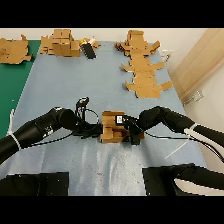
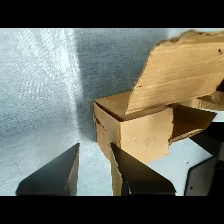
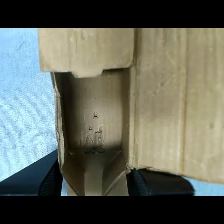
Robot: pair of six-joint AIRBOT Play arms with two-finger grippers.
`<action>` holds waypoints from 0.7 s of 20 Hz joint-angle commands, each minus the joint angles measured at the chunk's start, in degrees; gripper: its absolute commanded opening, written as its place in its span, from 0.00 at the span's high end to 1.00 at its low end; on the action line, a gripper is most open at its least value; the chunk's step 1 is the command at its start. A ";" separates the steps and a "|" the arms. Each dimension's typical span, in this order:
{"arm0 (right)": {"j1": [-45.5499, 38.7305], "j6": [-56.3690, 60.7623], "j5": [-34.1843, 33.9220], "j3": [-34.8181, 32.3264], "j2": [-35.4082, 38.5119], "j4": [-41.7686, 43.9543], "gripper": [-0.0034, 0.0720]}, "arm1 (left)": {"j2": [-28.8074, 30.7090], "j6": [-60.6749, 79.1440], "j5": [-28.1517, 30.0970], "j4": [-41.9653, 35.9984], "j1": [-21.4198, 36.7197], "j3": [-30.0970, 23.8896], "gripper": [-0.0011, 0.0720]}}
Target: Fold the box.
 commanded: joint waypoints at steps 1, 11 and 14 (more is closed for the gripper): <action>0.04 0.00 0.02 0.04 -0.04 0.00 0.36 | 0.02 1.09 -0.48 -0.04 0.04 0.74 0.59; 0.04 0.00 0.02 0.02 -0.04 0.00 0.36 | 0.02 4.22 -0.42 -3.08 0.04 1.64 0.57; 0.04 0.00 0.02 0.04 -0.04 0.00 0.36 | 0.02 4.55 -0.42 -3.52 0.04 1.64 0.57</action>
